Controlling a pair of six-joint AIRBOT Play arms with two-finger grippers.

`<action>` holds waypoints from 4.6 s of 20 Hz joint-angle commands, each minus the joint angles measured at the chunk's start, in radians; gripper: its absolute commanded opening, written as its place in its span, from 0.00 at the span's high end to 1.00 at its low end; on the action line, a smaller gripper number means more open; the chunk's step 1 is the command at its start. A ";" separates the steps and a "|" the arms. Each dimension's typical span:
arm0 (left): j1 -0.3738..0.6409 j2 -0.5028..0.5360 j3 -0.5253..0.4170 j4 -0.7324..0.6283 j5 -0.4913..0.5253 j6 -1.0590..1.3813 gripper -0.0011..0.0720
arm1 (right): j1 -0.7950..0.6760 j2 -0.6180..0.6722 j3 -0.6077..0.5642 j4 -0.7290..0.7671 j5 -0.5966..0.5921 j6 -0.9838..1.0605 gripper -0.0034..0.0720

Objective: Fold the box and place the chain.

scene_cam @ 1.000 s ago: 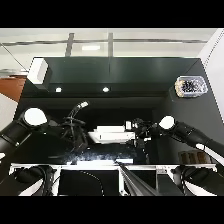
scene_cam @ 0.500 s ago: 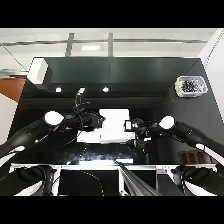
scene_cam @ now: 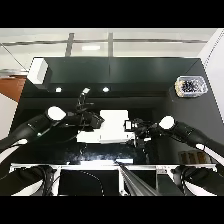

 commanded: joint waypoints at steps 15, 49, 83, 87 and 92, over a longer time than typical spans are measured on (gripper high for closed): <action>0.018 0.179 -0.062 0.377 -0.254 0.412 0.11 | 0.000 0.000 0.000 0.000 -0.011 0.001 0.33; -0.122 0.055 -0.067 0.207 -0.096 0.543 0.61 | 0.000 0.000 0.000 0.000 -0.012 0.001 0.33; 0.109 0.421 -0.068 0.654 -0.275 -0.025 0.95 | 0.000 0.000 0.000 0.000 -0.011 0.001 0.33; 0.418 0.474 -0.110 0.595 -0.338 -0.434 0.94 | 0.000 0.000 0.000 0.000 -0.011 0.001 0.33; 0.571 0.407 -0.197 0.447 -0.414 -0.626 0.94 | 0.000 0.000 0.000 0.000 -0.011 0.001 0.33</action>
